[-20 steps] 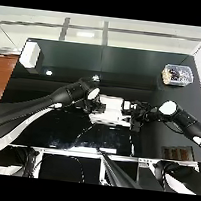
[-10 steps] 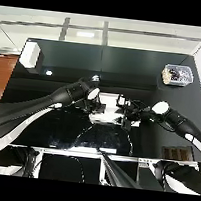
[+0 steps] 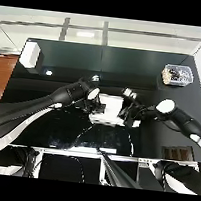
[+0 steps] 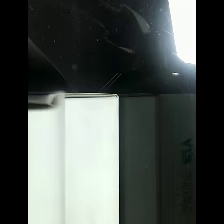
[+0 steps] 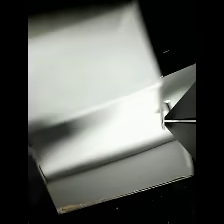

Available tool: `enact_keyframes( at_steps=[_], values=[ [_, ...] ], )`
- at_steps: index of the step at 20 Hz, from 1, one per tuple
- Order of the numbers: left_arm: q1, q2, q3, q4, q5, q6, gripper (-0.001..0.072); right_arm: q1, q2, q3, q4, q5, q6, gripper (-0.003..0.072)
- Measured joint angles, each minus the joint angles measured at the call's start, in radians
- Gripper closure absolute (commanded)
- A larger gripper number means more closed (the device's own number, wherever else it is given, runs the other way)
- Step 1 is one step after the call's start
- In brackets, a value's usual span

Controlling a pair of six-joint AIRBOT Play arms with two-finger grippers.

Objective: Fold the box and place the chain.

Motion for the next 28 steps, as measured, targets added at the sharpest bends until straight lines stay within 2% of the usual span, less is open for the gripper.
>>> enact_keyframes(
  at_steps=[3, 5, 8, 10, 13, 17, 20, 21, 22, 23, 28],
  values=[
    [0.000, 0.000, 0.000, 0.000, 0.000, 0.002, 0.0682, -0.160, 0.090, 0.064, -0.170, 0.211, 0.344, 0.0668],
    [0.000, 0.000, 0.000, 0.000, 0.000, 0.002, 0.0682, -0.303, 0.128, 0.069, -0.241, 0.298, 0.491, 0.0667],
    [0.000, 0.000, 0.000, 0.000, 0.000, 0.003, 0.0682, -0.506, 0.142, -0.002, -0.268, 0.297, 0.710, 0.0668],
    [0.000, 0.000, 0.000, 0.000, 0.001, 0.003, 0.0682, -0.575, 0.127, -0.069, -0.233, 0.260, 0.802, 0.0668],
    [0.000, 0.000, 0.000, 0.000, 0.001, 0.003, 0.0682, -0.570, 0.071, -0.138, -0.151, 0.220, 0.844, 0.0667],
    [0.000, 0.000, 0.000, 0.000, 0.001, 0.003, 0.0682, -0.430, -0.023, -0.171, -0.035, 0.168, 0.799, 0.0667],
    [0.000, 0.000, 0.000, 0.000, 0.001, 0.003, 0.0682, -0.332, -0.064, -0.172, 0.113, 0.144, 0.674, 0.0653],
    [0.000, 0.000, 0.000, 0.000, 0.001, 0.003, 0.0682, -0.314, -0.070, -0.164, 0.157, 0.145, 0.634, 0.0454],
    [0.000, 0.000, 0.000, 0.000, 0.001, 0.003, 0.0682, -0.300, -0.075, -0.153, 0.187, 0.154, 0.600, 0.0211],
    [0.000, 0.000, 0.000, 0.000, 0.001, 0.003, 0.0682, -0.290, -0.079, -0.138, 0.202, 0.171, 0.578, 0.0178],
    [0.000, 0.000, 0.000, 0.000, 0.001, 0.003, 0.0682, -0.259, -0.086, -0.078, 0.216, 0.254, 0.542, 0.0183]
  ],
)
